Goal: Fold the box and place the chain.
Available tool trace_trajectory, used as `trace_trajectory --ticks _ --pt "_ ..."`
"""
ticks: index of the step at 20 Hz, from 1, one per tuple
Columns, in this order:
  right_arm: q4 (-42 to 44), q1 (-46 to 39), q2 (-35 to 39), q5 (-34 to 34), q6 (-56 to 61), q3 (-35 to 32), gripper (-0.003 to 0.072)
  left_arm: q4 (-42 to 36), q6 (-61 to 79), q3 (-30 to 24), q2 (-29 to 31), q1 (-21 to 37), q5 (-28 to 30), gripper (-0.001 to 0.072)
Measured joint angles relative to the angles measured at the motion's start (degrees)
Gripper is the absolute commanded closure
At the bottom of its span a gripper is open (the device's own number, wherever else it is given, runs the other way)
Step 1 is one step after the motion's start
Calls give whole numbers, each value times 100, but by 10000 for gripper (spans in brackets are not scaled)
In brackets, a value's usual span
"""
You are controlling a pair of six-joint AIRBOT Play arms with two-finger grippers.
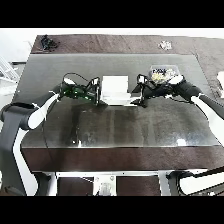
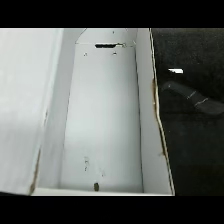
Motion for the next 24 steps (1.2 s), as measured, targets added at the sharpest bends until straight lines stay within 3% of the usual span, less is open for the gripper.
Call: trace_trajectory --ticks 1,24 --pt "31 2 -33 4 -87 0 381 0 0 0 0 0 0 357" --pt "490 400 -374 -420 -728 164 409 -33 -149 2 -2 -7 57 357"
